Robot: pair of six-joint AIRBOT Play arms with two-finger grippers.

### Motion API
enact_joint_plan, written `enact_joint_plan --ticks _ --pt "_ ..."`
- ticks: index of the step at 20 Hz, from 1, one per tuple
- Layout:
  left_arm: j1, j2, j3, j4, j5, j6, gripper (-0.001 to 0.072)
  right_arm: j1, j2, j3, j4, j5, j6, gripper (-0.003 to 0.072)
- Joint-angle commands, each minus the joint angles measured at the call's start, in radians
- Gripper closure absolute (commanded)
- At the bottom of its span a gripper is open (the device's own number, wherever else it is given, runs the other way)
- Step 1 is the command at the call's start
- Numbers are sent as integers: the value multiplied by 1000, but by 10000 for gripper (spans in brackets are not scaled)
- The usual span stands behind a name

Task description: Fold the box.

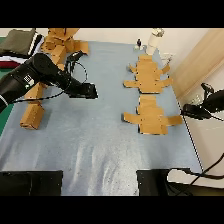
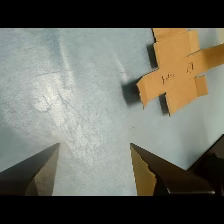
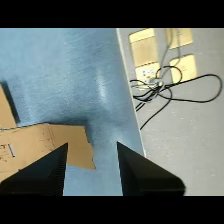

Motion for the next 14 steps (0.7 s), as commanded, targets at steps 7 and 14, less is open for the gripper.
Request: enact_joint_plan --ticks 7,14 --pt "0 -1 1 -37 3 5 46 -25 -136 5 280 -86 -236 292" --pt "0 -1 1 -53 -2 5 46 -25 -136 -22 293 -140 -237 325"
